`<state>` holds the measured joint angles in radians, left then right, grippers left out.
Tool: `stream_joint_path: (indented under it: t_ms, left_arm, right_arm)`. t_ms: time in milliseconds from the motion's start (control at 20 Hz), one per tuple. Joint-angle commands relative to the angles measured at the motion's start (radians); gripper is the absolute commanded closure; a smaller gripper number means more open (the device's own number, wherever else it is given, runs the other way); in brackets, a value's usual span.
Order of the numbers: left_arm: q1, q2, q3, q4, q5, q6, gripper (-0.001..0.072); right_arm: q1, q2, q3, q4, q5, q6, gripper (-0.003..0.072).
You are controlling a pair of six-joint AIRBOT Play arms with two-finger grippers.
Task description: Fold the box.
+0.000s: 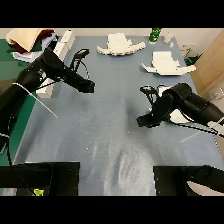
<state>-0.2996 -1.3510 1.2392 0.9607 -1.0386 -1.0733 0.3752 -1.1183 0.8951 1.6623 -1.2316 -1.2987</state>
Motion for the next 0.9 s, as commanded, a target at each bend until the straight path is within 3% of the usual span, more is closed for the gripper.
stream_joint_path:
  t_ms: [0, 50, 150, 250, 400, 550, 700, 850]
  left_arm:
    - [0.000, 0.000, 0.001, 0.000, 0.010, 0.000, 0.0694]
    - [0.000, 0.000, 0.001, 0.000, 0.021, 0.000, 0.0694]
    - [0.000, 0.000, 0.001, -0.005, 0.060, 0.000, 0.0694]
    - [0.000, -0.001, 0.001, -0.029, 0.071, 0.000, 0.0694]
    - [0.000, -0.001, 0.001, -0.066, 0.114, 0.000, 0.0694]
    - [0.000, 0.000, 0.001, -0.087, 0.109, -0.001, 0.0694]
    - [0.000, -0.001, 0.001, -0.096, 0.077, -0.001, 0.0694]
    - [0.000, -0.001, 0.001, -0.142, 0.070, -0.002, 0.0693]
  right_arm:
    - [-0.032, 0.000, 0.052, -0.053, 0.005, 0.142, 0.0441]
    - [-0.086, 0.000, 0.111, -0.155, -0.065, 0.158, 0.0364]
    - [-0.257, -0.010, 0.236, -0.355, -0.176, 0.145, 0.0364]
    - [-0.511, -0.051, 0.351, -0.380, -0.214, 0.005, 0.0365]
    - [-0.884, -0.174, 0.446, -0.220, -0.179, -0.145, 0.0365]
    - [-1.173, -0.328, 0.454, 0.094, -0.080, -0.322, 0.0365]
    - [-1.309, -0.476, 0.515, 0.168, -0.083, -0.447, 0.0365]
    - [-1.343, -0.583, 0.644, 0.175, -0.133, -0.540, 0.0365]
